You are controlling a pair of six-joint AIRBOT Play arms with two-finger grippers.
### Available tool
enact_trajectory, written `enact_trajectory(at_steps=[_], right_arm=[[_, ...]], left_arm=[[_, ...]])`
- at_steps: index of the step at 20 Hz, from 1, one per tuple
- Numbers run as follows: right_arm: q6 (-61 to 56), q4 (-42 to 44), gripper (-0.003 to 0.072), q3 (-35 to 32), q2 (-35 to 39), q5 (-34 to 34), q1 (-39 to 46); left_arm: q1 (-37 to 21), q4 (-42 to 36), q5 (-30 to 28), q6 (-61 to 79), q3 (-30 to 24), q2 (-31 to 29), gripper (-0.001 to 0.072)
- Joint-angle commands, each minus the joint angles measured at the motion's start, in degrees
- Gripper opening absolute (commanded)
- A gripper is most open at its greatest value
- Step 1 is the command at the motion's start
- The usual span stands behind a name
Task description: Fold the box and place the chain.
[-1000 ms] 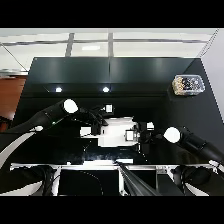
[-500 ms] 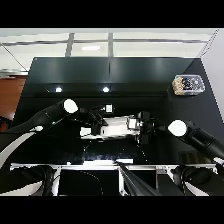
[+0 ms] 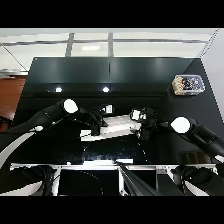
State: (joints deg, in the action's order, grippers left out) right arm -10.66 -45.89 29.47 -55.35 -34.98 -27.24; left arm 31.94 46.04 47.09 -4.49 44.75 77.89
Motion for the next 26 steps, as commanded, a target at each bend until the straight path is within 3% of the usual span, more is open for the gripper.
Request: enact_trajectory(at_steps=[1,5,8,26], right_arm=[[-0.87,0.87,0.0705,0.02,-0.09,-1.49,0.42],[5.38,6.54,0.0705,0.02,-1.92,-7.02,-0.02],[8.48,10.16,0.0704,-0.02,-3.87,-8.61,-0.59],[11.17,9.46,0.0698,-1.42,-11.28,-5.01,-2.97]], left_arm=[[0.02,0.00,-0.04,0.02,0.00,0.00,0.0028],[0.04,0.81,0.26,1.14,0.04,-0.66,0.0027],[0.04,2.62,3.63,2.84,0.04,-0.79,0.0027],[0.00,2.75,4.04,2.62,0.04,-0.79,0.0027]])
